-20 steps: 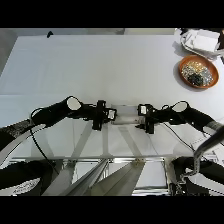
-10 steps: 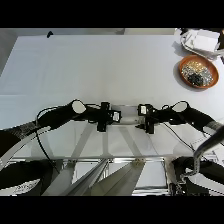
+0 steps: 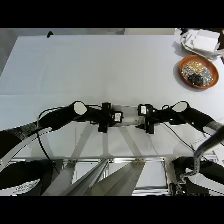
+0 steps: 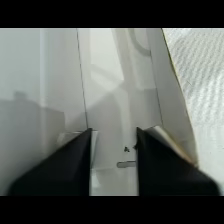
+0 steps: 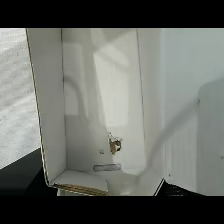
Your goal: Fold the box and place the chain.
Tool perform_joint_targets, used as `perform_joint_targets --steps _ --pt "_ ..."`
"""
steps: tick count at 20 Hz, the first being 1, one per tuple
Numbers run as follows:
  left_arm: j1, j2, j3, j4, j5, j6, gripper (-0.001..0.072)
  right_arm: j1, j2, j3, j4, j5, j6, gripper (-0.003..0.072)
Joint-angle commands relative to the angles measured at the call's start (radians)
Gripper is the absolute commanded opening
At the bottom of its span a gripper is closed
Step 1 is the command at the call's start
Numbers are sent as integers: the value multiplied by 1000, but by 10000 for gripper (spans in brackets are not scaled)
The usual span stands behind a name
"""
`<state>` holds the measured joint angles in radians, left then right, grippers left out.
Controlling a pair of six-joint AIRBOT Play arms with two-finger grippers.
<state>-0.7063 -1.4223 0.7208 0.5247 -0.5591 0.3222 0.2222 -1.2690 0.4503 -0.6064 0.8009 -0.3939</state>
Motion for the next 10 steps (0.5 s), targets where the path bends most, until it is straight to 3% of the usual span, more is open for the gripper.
perform_joint_targets --steps 1,10 --pt "11 22 -2 37 -16 -126 27 0 1 0 1 0 0 295" --pt "230 333 -135 129 -152 -552 4 0 1 0 0 0 0 295"
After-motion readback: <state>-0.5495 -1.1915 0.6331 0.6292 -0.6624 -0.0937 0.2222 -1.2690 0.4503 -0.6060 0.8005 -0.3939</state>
